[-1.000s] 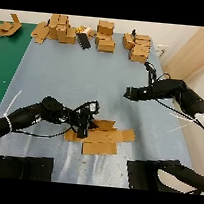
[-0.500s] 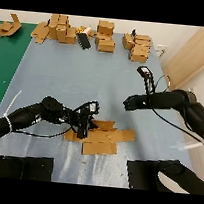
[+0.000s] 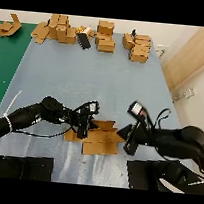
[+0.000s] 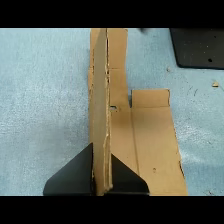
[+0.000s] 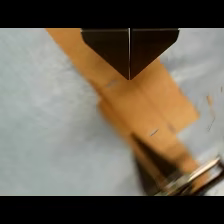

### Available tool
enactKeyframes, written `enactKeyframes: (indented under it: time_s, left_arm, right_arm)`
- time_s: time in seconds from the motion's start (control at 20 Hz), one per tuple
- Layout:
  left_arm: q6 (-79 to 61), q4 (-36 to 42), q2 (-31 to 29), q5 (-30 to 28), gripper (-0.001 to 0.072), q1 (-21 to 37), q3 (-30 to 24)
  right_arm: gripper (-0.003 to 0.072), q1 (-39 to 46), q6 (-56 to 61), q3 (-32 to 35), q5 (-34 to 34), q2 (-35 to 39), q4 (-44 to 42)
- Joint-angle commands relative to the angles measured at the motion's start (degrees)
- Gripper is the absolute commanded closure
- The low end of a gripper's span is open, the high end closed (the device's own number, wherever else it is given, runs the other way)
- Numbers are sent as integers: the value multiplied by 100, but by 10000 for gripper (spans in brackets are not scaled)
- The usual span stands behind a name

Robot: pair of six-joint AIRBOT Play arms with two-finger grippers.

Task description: Fold the box.

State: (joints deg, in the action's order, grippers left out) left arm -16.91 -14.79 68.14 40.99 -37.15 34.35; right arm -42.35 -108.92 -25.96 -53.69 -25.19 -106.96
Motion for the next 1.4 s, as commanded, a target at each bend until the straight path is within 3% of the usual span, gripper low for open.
enactKeyframes:
  time_s: [0.0, 0.15, 0.2, 0.25, 0.3, 0.75, 0.9, 1.2, 1.35]
  left_arm:
    - [0, 0, 0, -2, 694, -2, 0]
    - [0, 0, 0, -2, 694, -2, 0]
    - [0, 0, 0, -2, 694, -2, 0]
    - [0, 0, 0, -2, 694, -2, 0]
    - [0, 0, 0, -2, 694, -2, 0]
    - [0, 0, 0, -2, 694, -2, 0]
    - [0, 0, 0, -2, 694, -2, 0]
    - [0, 0, 0, -2, 694, -2, 0]
    - [0, 0, 0, -2, 694, -2, 0]
  right_arm:
    - [686, -1606, -48, 455, -37, -11, 1038]
    - [679, -2721, 398, 761, 118, -28, 1808]
    - [476, -2896, 396, 824, 269, -98, 1840]
    - [134, -2988, 393, 879, 474, -225, 1932]
    - [86, -2990, 393, 881, 599, -372, 1976]
    - [86, -2988, 739, 868, 1462, -1639, 3309]
    - [87, -2988, 1281, 866, 1467, -1694, 3814]
    - [106, -2990, 1281, 863, 1469, -1685, 3818]
    - [176, -2992, 1305, 787, 1421, -1552, 3810]
